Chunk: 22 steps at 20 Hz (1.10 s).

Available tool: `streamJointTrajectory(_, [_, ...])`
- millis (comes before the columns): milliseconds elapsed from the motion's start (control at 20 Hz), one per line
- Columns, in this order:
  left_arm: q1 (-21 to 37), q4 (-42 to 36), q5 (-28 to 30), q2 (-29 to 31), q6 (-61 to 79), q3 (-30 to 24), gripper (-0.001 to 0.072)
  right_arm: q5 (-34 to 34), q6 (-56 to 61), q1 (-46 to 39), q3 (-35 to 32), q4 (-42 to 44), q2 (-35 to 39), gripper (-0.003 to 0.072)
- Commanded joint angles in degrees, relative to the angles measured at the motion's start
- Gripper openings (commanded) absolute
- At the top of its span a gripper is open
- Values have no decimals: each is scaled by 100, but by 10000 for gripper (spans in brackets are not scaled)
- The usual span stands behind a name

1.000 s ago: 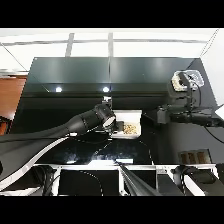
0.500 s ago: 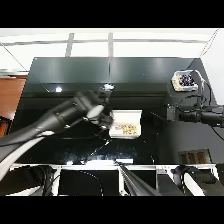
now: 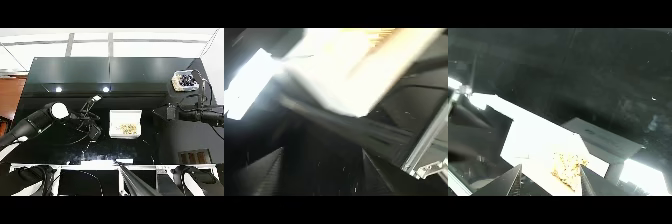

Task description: Fold the box and place the chain.

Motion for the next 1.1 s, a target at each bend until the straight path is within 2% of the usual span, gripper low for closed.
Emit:
streamJointTrajectory(0, [92, -1001, 304, -210, 2667, -326, 710, -42, 0, 2, -2, -2, 4, 430])
streamJointTrajectory(200, [98, -1003, 520, -332, 4061, -308, 710, -9, 0, 4, -2, -2, 4, 430])
streamJointTrajectory(450, [96, -1123, 944, -332, 5064, -280, 709, -24, -2, 4, -2, -2, 4, 430])
streamJointTrajectory(600, [48, -1497, 1012, -358, 5451, -280, 707, -42, -4, 4, -2, -2, 4, 430])
streamJointTrajectory(1050, [-111, -1834, 1047, -726, 5539, -275, 707, -39, -24, 4, -2, -4, 4, 430])
